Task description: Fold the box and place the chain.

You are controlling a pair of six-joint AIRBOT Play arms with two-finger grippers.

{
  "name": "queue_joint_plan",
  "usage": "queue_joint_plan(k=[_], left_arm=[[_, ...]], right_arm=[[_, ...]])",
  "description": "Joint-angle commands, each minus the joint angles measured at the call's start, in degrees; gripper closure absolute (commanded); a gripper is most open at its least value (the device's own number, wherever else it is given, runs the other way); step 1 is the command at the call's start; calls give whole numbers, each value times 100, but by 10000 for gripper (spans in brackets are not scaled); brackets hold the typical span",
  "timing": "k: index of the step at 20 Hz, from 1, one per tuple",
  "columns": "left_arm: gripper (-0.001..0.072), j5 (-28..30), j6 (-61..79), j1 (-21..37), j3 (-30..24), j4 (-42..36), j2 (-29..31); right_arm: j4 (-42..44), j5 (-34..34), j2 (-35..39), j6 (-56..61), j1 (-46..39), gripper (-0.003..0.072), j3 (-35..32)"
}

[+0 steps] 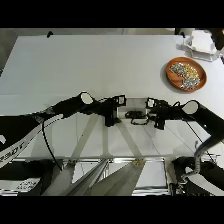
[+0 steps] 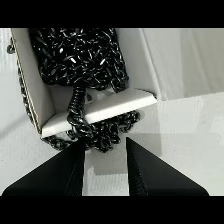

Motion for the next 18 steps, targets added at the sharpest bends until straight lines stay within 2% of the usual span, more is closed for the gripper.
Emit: queue_joint_plan(k=[1, 7, 9, 12, 14, 18], left_arm=[[620, 0, 2, -2, 4, 2, 2], [620, 0, 2, -2, 4, 2, 0], [620, 0, 2, -2, 4, 2, 2], [620, 0, 2, -2, 4, 2, 2], [620, 0, 2, -2, 4, 2, 2], [620, 0, 2, -2, 4, 2, 2]], right_arm=[[-4, -92, -2, 2, 4, 431, -20], [-11, -234, -4, 22, 264, 469, -22], [-120, -216, -4, 33, 264, 579, -22], [-223, -129, -4, 79, 258, 643, -22], [-223, -107, -4, 76, 258, 670, -22], [-223, -109, 20, 79, 258, 674, -20]])
